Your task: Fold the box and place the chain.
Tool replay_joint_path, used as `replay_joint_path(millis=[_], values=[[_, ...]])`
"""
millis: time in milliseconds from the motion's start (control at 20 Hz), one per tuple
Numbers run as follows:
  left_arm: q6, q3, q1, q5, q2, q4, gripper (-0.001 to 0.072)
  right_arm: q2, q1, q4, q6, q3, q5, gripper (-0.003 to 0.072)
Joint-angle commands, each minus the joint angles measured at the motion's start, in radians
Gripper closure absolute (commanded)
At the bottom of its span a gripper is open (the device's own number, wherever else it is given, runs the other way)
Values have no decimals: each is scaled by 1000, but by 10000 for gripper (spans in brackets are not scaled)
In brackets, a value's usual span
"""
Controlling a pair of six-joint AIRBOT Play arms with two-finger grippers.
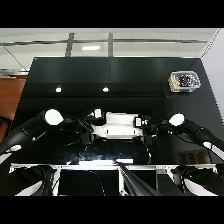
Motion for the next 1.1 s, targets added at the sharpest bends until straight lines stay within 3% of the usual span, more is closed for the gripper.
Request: replay_joint_path(millis=[0,50,400,500,700,750,1050], values=[[46,-14,-51,185,-23,15,113,0,0,0,0,0,0,491],[45,-14,-51,179,-35,15,147,0,0,0,0,0,0,492],[45,-14,-69,108,-67,-11,170,0,0,0,0,0,0,491],[46,-14,-70,109,-68,-43,326,0,0,0,0,0,0,491],[46,-14,-70,110,-68,-55,404,0,0,0,0,0,0,491],[46,-14,-70,110,-68,-63,476,0,0,0,0,0,0,491],[86,-12,-71,130,-99,-260,482,0,0,0,0,0,0,491]])
